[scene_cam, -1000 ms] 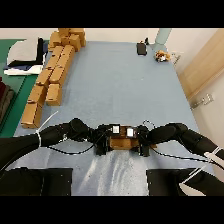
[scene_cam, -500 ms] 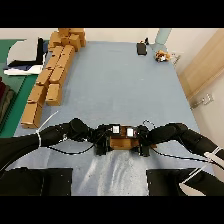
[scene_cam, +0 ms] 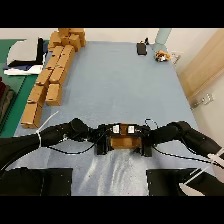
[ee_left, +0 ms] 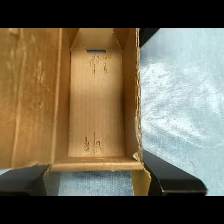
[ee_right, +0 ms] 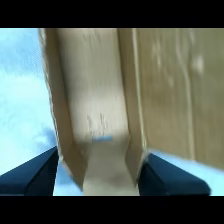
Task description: Fold the box.
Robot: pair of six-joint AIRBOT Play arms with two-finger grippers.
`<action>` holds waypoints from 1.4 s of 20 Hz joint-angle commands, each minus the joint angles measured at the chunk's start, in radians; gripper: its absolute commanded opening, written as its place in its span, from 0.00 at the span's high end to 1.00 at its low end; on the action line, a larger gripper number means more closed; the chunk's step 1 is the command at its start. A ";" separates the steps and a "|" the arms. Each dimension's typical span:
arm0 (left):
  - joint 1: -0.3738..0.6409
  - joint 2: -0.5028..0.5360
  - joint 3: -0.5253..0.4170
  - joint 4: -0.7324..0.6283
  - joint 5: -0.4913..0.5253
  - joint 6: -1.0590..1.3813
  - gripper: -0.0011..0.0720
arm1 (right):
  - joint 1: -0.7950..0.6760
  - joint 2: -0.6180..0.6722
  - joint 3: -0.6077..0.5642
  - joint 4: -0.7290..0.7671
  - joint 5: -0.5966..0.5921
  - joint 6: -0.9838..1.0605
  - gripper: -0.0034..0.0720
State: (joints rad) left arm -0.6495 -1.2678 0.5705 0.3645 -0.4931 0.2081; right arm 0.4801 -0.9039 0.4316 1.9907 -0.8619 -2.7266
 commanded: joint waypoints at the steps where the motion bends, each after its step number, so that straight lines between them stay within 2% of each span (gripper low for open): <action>1: 0.001 0.000 0.001 0.002 -0.007 0.001 0.27 | -0.001 0.072 0.008 -0.132 -0.005 0.232 0.00; 6: 0.001 0.000 0.001 0.002 -0.007 0.002 0.27 | -0.001 0.271 0.008 -0.135 -0.072 0.274 0.01; 8: 0.001 0.000 0.001 0.002 -0.007 0.002 0.27 | -0.001 0.339 0.008 -0.105 -0.166 0.468 0.02; 11: 0.001 0.000 0.001 0.002 -0.007 0.002 0.27 | 0.000 0.405 0.007 0.048 -0.301 0.748 0.02; 14: 0.001 0.000 0.001 0.002 -0.007 0.002 0.27 | 0.000 0.428 0.007 0.163 -0.285 0.892 0.02; 19: 0.001 0.000 0.001 0.002 -0.007 0.002 0.27 | 0.000 0.383 0.005 0.173 -0.197 1.194 0.05; 20: 0.001 0.000 0.001 0.002 -0.007 0.002 0.27 | 0.000 0.357 0.006 0.184 -0.167 1.227 0.22; 21: 0.001 0.000 0.001 0.002 -0.007 0.001 0.27 | 0.000 0.324 0.006 0.220 -0.115 1.237 0.50; 22: 0.001 0.000 0.001 0.002 -0.007 0.002 0.27 | 0.000 0.283 0.008 0.259 -0.054 1.236 0.56; 24: 0.001 0.000 0.001 0.002 -0.007 0.002 0.27 | 0.000 0.193 0.032 0.284 0.018 1.234 0.56; 26: 0.001 0.000 0.001 0.002 -0.007 0.001 0.27 | 0.000 0.093 0.105 0.283 0.047 1.214 0.57; 27: 0.001 0.000 0.001 0.002 -0.007 0.001 0.27 | 0.000 0.051 0.143 0.275 0.064 1.202 0.60; 28: 0.001 0.000 0.001 0.002 -0.007 0.001 0.27 | 0.000 0.005 0.183 0.256 0.080 1.199 0.70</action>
State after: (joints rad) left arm -0.6495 -1.2678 0.5705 0.3668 -0.4999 0.2092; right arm 0.4801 -0.7818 0.5335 2.2498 -0.8589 -1.5265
